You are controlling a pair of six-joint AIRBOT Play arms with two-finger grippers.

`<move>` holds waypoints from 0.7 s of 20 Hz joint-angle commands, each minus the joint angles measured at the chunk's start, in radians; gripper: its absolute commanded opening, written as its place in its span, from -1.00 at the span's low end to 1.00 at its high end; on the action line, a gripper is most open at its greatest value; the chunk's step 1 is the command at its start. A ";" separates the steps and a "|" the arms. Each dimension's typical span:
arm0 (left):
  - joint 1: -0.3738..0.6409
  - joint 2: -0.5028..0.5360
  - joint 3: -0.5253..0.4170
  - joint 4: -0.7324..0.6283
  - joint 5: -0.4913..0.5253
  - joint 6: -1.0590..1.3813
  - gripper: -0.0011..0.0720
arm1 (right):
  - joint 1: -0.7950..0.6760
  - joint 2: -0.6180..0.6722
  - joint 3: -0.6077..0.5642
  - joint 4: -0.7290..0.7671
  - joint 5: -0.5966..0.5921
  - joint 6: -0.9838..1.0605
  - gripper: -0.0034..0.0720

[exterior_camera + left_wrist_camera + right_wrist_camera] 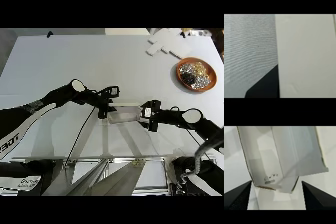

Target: Fold the box and place the chain.

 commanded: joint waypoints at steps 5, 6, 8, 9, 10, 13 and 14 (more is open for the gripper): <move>0.000 -0.001 0.000 0.000 0.001 0.000 -0.95 | -0.095 -0.169 0.098 0.078 0.128 -0.066 0.92; 0.000 -0.001 0.000 0.000 0.000 0.000 -0.95 | -0.101 -0.176 0.100 0.079 0.137 -0.066 0.92; 0.000 -0.001 0.000 0.000 0.000 0.000 -0.95 | -0.103 -0.194 0.100 0.092 0.169 -0.107 0.92; 0.000 -0.001 0.000 0.000 0.001 0.000 -0.95 | -0.102 -0.211 0.100 0.119 0.196 -0.155 0.92; 0.000 -0.001 0.000 0.000 0.001 0.000 -0.95 | -0.102 -0.233 0.100 0.146 0.215 -0.203 0.91; 0.000 -0.001 0.000 0.000 0.001 0.000 -0.95 | -0.092 -0.282 0.100 0.183 0.219 -0.252 0.88; 0.000 -0.001 0.000 0.000 0.000 0.000 -0.95 | -0.091 -0.296 0.101 0.195 0.220 -0.253 0.88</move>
